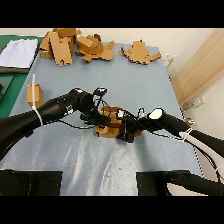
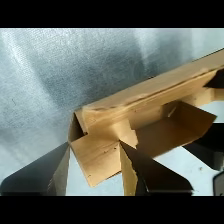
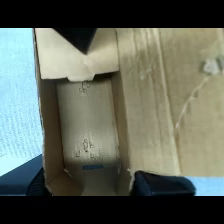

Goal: Fold the box.

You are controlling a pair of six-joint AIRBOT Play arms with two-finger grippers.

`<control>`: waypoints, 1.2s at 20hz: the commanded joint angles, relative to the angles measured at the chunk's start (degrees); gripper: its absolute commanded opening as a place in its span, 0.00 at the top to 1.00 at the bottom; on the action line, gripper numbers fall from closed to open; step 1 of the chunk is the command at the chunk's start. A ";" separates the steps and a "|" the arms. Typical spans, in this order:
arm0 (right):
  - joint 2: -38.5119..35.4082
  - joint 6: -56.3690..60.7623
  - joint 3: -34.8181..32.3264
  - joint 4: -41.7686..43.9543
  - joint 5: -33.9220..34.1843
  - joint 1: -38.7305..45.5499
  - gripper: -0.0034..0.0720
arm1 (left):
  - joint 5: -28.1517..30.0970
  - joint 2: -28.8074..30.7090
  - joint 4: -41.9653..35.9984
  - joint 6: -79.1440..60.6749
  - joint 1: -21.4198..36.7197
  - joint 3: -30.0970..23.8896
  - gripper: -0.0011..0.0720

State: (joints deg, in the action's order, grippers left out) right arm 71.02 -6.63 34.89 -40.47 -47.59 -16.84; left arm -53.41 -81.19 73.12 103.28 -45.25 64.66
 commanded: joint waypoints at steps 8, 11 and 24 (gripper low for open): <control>0.04 0.02 0.02 0.02 -0.22 -0.02 0.15 | -5.44 -4.22 7.93 9.29 -3.69 3.13 0.32; 0.04 0.02 0.02 0.02 -0.20 -0.04 0.15 | -3.69 -5.38 8.02 10.78 -4.68 3.19 0.32; 0.04 0.02 0.02 0.02 -0.20 -0.02 0.15 | -5.75 -9.79 8.79 16.20 -6.14 6.95 0.35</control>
